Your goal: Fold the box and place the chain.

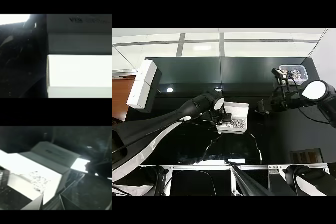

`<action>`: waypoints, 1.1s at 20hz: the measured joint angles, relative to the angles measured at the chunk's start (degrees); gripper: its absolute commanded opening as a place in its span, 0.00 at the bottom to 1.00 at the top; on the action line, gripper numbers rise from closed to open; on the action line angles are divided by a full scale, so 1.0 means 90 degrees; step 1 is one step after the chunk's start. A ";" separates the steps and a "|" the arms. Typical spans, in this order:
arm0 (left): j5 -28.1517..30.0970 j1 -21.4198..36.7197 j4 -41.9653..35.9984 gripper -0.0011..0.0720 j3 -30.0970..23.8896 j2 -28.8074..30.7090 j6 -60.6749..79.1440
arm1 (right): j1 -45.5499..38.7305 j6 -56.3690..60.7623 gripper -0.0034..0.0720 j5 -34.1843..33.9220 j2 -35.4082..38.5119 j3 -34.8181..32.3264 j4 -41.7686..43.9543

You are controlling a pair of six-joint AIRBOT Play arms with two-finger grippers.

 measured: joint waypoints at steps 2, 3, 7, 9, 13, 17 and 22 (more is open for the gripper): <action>-0.0138 0.0000 0.0017 0.57 0.0114 0.0002 -0.0153 | -0.0087 -0.0017 0.37 0.0034 0.0000 0.0000 -0.0092; -0.0165 -0.0002 0.0022 0.64 0.0175 0.0007 -0.0231 | -0.0117 -0.0027 0.37 0.0032 0.0000 0.0000 -0.0109; -0.0311 -0.0039 0.0080 0.64 0.0330 0.0277 -0.0141 | -0.0168 -0.0041 0.37 0.0041 0.0000 0.0000 -0.0209; -0.0408 -0.0036 0.0248 0.63 0.0325 0.0576 0.0262 | -0.0182 -0.0039 0.37 0.0053 0.0000 0.0000 -0.0308; -0.0517 0.0386 0.0903 0.63 -0.0413 0.1615 0.1093 | -0.0199 -0.0032 0.37 0.0148 0.0000 0.0000 -0.0517; -0.0090 0.1899 0.0291 0.63 -0.1923 0.2616 0.2040 | -0.0206 -0.0012 0.37 0.0187 0.0000 0.0000 -0.0612; 0.0678 0.3478 -0.3215 1.00 -0.3371 0.3026 0.6868 | -0.0206 -0.0012 0.37 0.0199 0.0000 0.0000 -0.0651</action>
